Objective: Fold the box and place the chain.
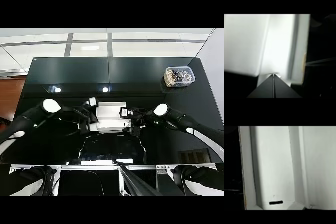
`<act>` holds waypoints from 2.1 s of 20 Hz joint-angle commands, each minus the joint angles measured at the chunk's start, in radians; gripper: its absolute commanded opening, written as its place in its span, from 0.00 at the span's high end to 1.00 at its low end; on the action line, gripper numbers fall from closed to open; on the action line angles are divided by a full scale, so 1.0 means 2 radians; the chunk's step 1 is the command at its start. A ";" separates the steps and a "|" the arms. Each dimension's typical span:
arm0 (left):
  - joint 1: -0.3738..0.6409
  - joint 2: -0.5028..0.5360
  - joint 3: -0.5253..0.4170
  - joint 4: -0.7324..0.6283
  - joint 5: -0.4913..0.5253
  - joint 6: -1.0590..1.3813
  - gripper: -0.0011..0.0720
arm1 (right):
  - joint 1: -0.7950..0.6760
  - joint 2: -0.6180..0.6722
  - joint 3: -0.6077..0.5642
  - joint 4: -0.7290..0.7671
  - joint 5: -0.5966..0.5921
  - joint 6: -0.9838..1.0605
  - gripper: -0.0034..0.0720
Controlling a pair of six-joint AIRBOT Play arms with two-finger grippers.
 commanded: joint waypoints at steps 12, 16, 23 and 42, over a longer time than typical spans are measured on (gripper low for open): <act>0.247 -0.084 -0.073 -0.143 -0.145 -0.396 0.95 | 0.000 0.000 0.000 0.000 0.000 0.000 0.75; 0.168 -0.121 -0.055 -0.141 -0.129 -0.395 0.95 | 0.000 0.000 0.000 0.000 0.000 0.000 0.75; 0.146 -0.121 -0.011 -0.145 -0.176 -0.368 0.65 | 0.000 0.000 0.000 0.000 0.000 0.000 0.75; -0.024 -0.117 0.131 0.086 -0.130 -0.653 0.44 | 0.000 0.000 0.000 0.000 0.000 0.000 0.75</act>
